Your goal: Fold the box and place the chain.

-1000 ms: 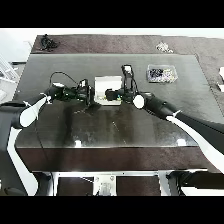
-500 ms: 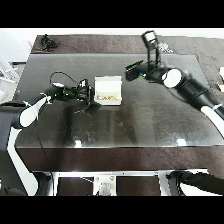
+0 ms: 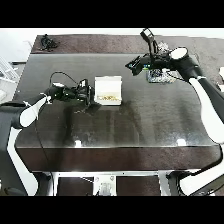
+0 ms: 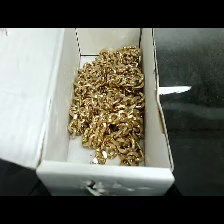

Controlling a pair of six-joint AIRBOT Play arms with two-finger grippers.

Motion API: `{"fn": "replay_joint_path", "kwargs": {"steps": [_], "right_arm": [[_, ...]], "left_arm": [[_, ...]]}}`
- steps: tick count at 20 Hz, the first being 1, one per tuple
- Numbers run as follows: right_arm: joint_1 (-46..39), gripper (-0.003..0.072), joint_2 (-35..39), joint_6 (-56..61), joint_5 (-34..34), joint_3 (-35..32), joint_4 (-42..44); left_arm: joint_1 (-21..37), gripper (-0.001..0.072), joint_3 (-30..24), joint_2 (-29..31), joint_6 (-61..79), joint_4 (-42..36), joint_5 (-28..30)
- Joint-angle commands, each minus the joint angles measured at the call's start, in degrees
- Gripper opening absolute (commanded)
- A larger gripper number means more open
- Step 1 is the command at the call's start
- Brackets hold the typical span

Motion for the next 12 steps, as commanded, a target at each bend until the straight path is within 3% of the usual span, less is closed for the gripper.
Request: {"fn": "replay_joint_path", "kwargs": {"steps": [1, 5, 12], "right_arm": [[-0.3, 0.001, -9.9, -3.8, 7.1, 8.1, 4.3], [0.2, 0.001, -14.0, -3.8, 11.3, 10.6, 6.2], [1.8, 0.0011, -14.0, -1.0, 27.5, 11.4, 6.2]], "left_arm": [[0.0, 0.0462, 0.0, 0.0, 0.0, 0.0, 0.0], [0.0, 0.0462, 0.0, 0.0, 0.0, 0.0, 0.0], [0.0, 0.0462, 0.0, 0.0, 0.0, 0.0, 0.0]]}}
